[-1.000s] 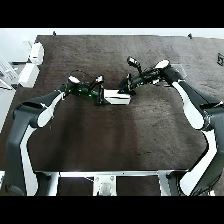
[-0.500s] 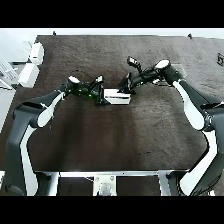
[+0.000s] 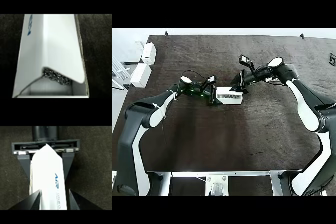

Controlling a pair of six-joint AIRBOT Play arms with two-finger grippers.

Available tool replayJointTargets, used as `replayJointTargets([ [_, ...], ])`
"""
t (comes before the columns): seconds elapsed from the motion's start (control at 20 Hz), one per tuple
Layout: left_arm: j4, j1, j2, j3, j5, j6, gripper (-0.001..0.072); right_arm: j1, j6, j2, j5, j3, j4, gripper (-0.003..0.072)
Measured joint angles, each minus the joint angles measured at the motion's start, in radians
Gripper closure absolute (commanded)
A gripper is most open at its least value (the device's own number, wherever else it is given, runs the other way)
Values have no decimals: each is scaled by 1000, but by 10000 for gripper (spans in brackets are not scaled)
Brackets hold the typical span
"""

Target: Fold the box and place the chain.

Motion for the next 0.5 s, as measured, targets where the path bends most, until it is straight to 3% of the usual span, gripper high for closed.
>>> replayJointTargets([
  [0.5,-1,2,0,0,6,-1,427,29,-2,1,-40,-32,-34,289],
])
